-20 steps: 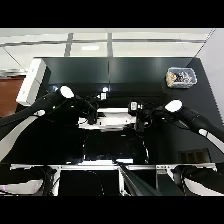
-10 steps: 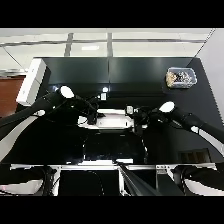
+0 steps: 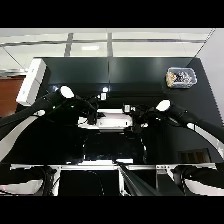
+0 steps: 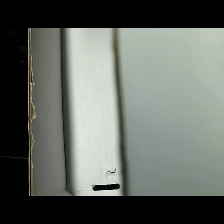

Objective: Fold the box and place the chain.

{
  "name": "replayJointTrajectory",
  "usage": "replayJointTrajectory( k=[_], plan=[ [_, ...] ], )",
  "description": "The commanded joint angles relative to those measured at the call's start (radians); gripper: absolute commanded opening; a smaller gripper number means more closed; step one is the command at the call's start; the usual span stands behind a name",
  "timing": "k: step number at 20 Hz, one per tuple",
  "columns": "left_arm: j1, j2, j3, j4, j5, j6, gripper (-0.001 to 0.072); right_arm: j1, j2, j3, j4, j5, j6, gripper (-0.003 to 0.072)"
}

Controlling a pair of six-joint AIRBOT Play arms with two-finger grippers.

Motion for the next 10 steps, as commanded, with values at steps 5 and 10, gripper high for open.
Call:
replayJointTrajectory(
  k=[5, 10],
  plan=[
    [0.000, 0.000, 0.001, 0.000, 0.000, 0.002, 0.0026, 0.006, -0.013, 0.016, -0.042, 0.001, 0.050, 0.0686],
    [0.000, 0.000, 0.001, 0.000, 0.000, 0.002, 0.0026, 0.017, -0.014, 0.016, -0.058, -0.003, 0.055, 0.0686]
  ],
)
